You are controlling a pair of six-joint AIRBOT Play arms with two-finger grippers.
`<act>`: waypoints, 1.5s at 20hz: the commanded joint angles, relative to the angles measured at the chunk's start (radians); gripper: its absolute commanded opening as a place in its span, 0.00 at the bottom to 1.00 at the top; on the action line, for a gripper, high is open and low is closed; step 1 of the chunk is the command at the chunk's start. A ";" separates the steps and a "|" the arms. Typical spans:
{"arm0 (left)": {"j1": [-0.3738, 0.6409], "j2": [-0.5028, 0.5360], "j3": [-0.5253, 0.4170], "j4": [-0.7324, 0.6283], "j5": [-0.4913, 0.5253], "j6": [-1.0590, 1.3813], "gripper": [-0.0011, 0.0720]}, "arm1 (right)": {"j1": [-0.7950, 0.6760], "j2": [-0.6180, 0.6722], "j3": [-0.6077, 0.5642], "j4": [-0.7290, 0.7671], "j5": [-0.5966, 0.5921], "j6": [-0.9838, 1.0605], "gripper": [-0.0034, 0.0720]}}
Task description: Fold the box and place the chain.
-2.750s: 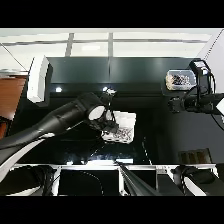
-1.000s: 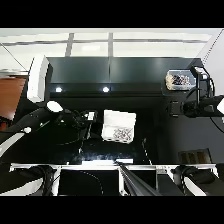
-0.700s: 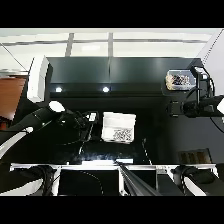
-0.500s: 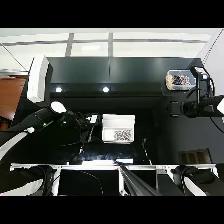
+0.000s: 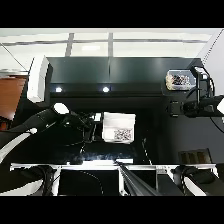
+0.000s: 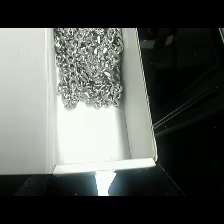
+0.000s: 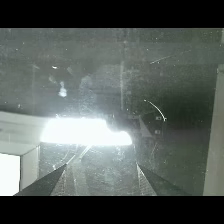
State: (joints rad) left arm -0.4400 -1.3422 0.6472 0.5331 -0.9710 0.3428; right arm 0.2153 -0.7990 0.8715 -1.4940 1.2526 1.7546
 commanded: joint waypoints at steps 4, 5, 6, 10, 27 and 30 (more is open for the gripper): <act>-0.006 -0.001 -0.001 0.025 0.018 -0.037 0.99 | 0.000 0.000 0.001 0.000 -0.008 0.000 0.72; -0.012 -0.001 -0.001 0.034 0.021 -0.037 0.99 | 0.000 0.000 0.001 0.000 -0.008 0.000 0.72; -0.024 -0.001 -0.001 0.049 0.021 -0.037 0.99 | 0.000 0.000 0.001 0.000 -0.008 0.000 0.72; -0.061 -0.001 -0.002 0.087 0.078 -0.083 0.99 | 0.000 0.000 0.001 -0.001 -0.016 0.000 0.72; -0.062 -0.001 -0.002 0.082 0.104 -0.108 0.76 | 0.005 -0.202 0.001 0.510 -0.250 -0.528 0.99; -0.062 -0.001 -0.002 0.082 0.105 -0.108 0.76 | 0.006 -0.287 0.000 0.625 -0.206 -0.893 0.99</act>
State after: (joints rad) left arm -0.5018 -1.3422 0.6456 0.6140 -0.8673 0.2356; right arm 0.2203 -1.0103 0.8715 -1.0210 1.0290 1.2247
